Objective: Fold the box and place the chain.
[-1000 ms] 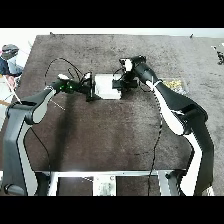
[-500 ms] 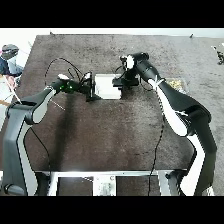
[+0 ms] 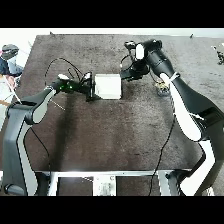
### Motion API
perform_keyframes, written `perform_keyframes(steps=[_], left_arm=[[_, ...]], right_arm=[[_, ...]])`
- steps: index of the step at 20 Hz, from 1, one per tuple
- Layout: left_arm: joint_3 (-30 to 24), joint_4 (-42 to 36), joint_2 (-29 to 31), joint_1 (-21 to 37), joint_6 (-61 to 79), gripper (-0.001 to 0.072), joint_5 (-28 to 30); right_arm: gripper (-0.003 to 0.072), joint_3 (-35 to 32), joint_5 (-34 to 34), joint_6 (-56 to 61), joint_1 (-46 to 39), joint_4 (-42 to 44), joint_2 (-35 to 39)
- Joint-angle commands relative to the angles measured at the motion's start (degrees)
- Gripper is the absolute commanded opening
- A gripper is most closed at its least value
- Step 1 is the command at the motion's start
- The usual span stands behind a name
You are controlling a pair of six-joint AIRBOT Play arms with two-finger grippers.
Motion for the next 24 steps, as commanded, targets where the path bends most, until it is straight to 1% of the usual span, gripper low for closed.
perform_keyframes(steps=[1,5,8,12,14,18,19,20,22,24], left_arm=[[0.0,0.0,0.0,0.0,0.0,0.0177,0.0],[0.0,0.0,0.0,0.0,0.0,0.0177,0.0],[0.0,0.0,0.0,0.0,0.0,0.0177,0.0],[0.0,0.0,0.0,0.0,0.0,0.0177,0.0],[0.0,0.0,0.0,0.0,0.0,0.0177,0.0],[0.0,0.0,0.0,0.0,0.0,0.0177,0.0],[0.0,0.0,0.0,0.0,0.0,0.0177,0.0],[0.0,0.0,0.0,0.0,0.0,0.0177,0.0],[0.0,0.0,0.0,0.0,0.0,0.0177,0.0],[0.0,0.0,0.0,0.0,0.0,0.0177,0.0]], right_arm=[[0.0303,0.0,0.6,-4.3,-3.3,-1.7,1.3],[0.0302,0.0,0.2,-5.7,-9.8,-1.7,1.7],[0.0303,-1.4,0.6,-6.8,-13.0,-1.7,4.7],[0.0303,-9.5,-3.9,-7.2,-17.3,-1.7,11.7],[0.0303,-13.6,-4.7,-7.2,-20.4,-1.7,13.4],[0.0301,-21.5,-6.3,-7.2,-26.3,-0.7,13.6],[0.0271,-23.3,-7.1,-7.8,-27.3,0.9,13.6],[0.0273,-24.9,-8.4,-9.1,-27.9,2.7,13.5],[0.0273,-26.5,-11.8,-11.5,-28.1,5.6,12.8],[0.0273,-26.5,-14.0,-12.2,-28.1,7.8,11.2]])
